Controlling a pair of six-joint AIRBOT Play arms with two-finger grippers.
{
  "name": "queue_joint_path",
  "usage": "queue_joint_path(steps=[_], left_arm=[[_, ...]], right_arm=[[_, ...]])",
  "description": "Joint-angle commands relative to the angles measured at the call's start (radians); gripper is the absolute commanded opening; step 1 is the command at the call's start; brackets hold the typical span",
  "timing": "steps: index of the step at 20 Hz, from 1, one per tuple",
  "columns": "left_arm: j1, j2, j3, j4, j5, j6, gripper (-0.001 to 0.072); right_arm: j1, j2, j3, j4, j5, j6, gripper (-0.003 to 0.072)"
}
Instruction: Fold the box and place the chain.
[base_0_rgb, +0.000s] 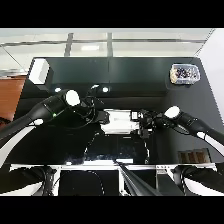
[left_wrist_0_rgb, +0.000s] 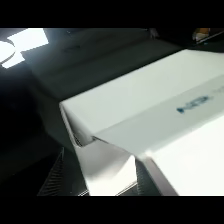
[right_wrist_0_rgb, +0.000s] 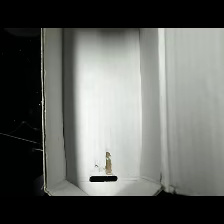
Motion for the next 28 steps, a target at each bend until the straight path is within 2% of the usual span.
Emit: queue_joint_path(steps=[1,3,12,16,23,28], left_arm=[[-0.027,0.016,-0.01,0.034,0.045,-0.057,0.0498],[-0.031,0.026,-0.01,0.076,0.046,-0.092,0.0496],[-0.056,0.042,-0.01,0.079,0.045,-0.139,0.0485],[-0.091,0.042,-0.01,0.105,0.098,-0.202,0.0485],[-0.15,0.042,-0.01,0.268,0.114,-0.329,0.0485],[-0.202,0.036,-0.01,0.47,0.109,-0.478,0.0485]], right_arm=[[0.0,0.0,0.0,0.0,0.0,0.0,0.0479],[0.0,0.0,0.0,0.0,0.0,0.0,0.0479],[0.0,0.0,0.0,0.001,0.0,0.0,0.0479],[0.0,0.0,0.0,0.001,0.0,0.0,0.0479],[0.0,0.0,0.0,0.0,0.0,0.0,0.0479],[0.0,0.0,0.0,0.0,0.0,0.0,0.0479]])
